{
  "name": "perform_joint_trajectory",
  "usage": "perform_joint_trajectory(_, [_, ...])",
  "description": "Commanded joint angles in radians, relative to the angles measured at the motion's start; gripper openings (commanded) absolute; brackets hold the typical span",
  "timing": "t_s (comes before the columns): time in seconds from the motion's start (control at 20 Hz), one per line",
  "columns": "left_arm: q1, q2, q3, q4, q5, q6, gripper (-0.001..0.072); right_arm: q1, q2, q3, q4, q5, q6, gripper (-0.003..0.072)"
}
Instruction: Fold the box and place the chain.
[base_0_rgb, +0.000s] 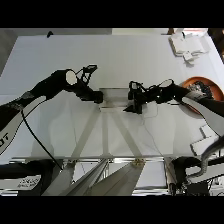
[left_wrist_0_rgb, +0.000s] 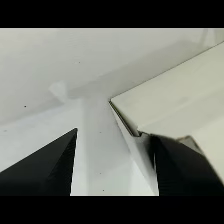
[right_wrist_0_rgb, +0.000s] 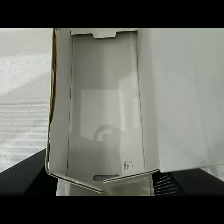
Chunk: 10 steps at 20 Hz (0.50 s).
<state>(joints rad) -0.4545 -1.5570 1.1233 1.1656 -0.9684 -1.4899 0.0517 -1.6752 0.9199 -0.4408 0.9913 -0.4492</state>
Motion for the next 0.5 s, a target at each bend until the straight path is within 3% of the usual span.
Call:
perform_joint_trajectory(0.0, [-0.038, -0.032, 0.058, 0.113, -0.068, -0.143, 0.0488, 0.0, 0.0, 0.0, 0.0, 0.0, 0.0, 0.052])
perform_joint_trajectory(0.45, [-0.092, -0.081, 0.077, 0.164, -0.118, -0.361, 0.0436, 0.0, 0.0, 0.0, 0.0, 0.0, 0.0, 0.052])
